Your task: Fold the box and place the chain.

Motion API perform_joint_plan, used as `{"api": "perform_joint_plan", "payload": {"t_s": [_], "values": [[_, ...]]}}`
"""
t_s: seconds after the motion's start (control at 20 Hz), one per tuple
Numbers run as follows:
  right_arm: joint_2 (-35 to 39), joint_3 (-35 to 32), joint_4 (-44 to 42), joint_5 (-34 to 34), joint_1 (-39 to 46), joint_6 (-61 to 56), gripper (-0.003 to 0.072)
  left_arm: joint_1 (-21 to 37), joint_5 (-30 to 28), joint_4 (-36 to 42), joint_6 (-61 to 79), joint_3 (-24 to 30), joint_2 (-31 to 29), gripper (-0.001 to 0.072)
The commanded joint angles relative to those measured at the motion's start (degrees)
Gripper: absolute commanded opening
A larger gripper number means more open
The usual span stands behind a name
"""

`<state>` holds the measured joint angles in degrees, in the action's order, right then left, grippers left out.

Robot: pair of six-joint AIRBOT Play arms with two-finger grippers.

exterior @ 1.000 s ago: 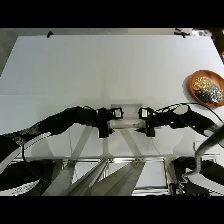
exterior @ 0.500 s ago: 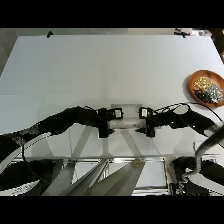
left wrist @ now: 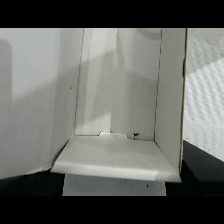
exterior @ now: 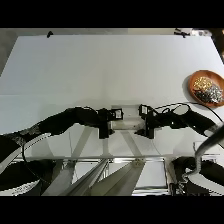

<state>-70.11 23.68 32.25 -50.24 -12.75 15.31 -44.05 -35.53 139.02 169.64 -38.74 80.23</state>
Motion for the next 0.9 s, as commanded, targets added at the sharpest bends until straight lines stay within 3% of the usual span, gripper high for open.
{"api": "perform_joint_plan", "payload": {"t_s": [0.0,0.4,0.65,0.7,0.75,0.8,0.85], "values": [[3.5,0.0,7.8,0.6,0.0,-7.5,0.0717,0.0,0.2,-0.2,-0.1,0.0,0.0,0.0137],[18.0,0.0,26.6,3.7,0.0,-25.1,0.0712,0.0,0.2,-0.2,-0.1,0.0,0.0,0.0137],[30.7,0.0,30.5,3.6,0.0,-28.6,0.0699,0.0,0.2,-0.2,-0.1,0.0,0.0,0.0137],[33.0,0.0,30.0,3.5,0.0,-28.6,0.0652,0.0,0.2,-0.2,-0.1,0.0,0.0,0.0137],[35.1,0.0,28.0,3.5,0.0,-28.5,0.0485,0.0,0.2,-0.2,-0.1,0.0,0.0,0.0138],[36.5,0.0,22.7,3.3,0.0,-27.3,0.0179,0.0,0.2,-0.2,-0.1,0.0,0.0,0.0138],[36.7,0.0,15.2,2.7,0.0,-26.3,0.0017,0.0,0.2,-0.2,-0.1,0.0,0.0,0.0138]]}}
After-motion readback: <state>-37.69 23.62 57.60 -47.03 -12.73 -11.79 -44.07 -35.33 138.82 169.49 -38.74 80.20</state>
